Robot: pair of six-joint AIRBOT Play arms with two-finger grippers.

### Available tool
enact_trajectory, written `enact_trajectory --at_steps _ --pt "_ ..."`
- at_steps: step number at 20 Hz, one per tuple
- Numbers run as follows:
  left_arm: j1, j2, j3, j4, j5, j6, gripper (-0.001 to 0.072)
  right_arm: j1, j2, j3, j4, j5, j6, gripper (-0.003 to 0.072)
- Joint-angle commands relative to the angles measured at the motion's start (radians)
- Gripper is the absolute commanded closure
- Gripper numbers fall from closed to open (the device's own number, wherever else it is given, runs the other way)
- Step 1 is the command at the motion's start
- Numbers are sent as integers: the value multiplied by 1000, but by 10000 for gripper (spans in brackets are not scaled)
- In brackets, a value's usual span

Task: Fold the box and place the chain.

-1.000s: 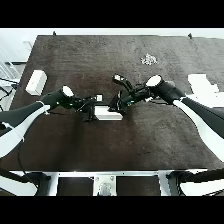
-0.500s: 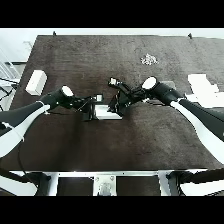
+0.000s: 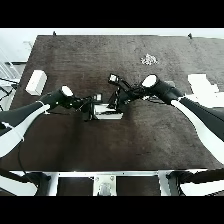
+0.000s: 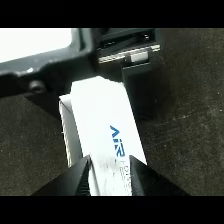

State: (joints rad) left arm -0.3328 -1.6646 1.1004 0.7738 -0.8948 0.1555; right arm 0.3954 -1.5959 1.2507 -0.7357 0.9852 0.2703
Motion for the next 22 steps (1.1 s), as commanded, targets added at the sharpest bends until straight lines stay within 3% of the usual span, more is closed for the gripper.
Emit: enact_trajectory --at_steps 1,3,17,19,20,22 --pt "-1 0 0 1 -4 2 234 16 -1 1 -8 -2 6 386" --pt "-1 0 0 0 -3 2 235 23 -1 -6 -10 -19 6 413" --pt "-1 0 0 1 -3 2 234 51 -1 -129 14 -24 39 413" --pt "-1 0 0 1 -3 2 234 50 -1 -142 13 -24 31 354" --pt "-1 0 0 1 -3 2 234 50 0 -142 13 -24 31 263" --pt "-1 0 0 1 -3 2 234 50 1 -139 14 -23 11 230"
